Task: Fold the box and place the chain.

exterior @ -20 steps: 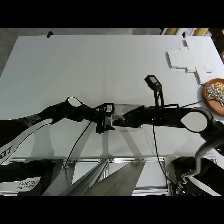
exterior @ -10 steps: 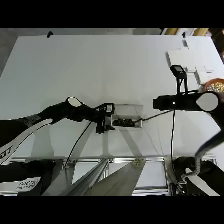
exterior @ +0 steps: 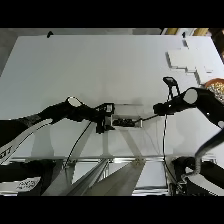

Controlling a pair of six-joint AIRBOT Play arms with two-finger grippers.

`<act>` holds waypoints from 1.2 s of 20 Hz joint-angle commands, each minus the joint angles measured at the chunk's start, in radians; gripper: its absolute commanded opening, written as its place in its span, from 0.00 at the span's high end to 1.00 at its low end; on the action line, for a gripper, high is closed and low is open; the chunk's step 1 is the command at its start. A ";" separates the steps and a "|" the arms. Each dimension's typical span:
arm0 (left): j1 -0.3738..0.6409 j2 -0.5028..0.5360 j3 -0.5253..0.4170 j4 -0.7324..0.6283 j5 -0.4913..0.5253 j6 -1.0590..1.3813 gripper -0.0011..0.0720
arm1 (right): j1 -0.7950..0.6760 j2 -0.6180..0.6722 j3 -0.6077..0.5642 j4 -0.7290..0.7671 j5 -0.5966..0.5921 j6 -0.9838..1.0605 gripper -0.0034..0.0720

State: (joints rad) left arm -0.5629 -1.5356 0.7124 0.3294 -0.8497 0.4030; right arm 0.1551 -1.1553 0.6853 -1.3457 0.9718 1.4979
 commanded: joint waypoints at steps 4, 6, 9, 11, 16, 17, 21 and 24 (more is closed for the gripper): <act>0.000 0.000 0.000 0.000 0.000 0.000 0.94 | -0.002 -0.052 0.001 -0.102 0.007 0.077 0.51; 0.000 0.000 0.000 0.000 0.000 0.000 0.94 | -0.002 -0.052 0.001 -0.102 0.004 0.077 0.51; 0.000 0.000 0.000 0.000 0.000 0.000 0.94 | -0.002 -0.057 0.001 -0.103 -0.016 0.077 0.51; 0.000 0.000 0.000 0.000 0.000 0.000 0.94 | -0.002 -0.071 0.001 -0.104 -0.023 0.092 0.51; 0.000 0.000 0.000 0.000 0.000 0.000 0.94 | -0.002 -0.099 0.001 -0.111 -0.022 0.094 0.83; 0.000 0.000 0.000 0.000 0.000 0.000 0.94 | -0.002 -0.093 0.001 -0.111 -0.022 0.089 0.93; 0.000 0.000 0.000 0.000 0.000 0.000 0.94 | 0.000 -0.027 0.001 -0.109 -0.017 0.072 0.94; 0.000 0.000 0.000 0.000 0.000 0.000 0.94 | 0.000 0.053 0.001 -0.085 0.005 0.064 0.94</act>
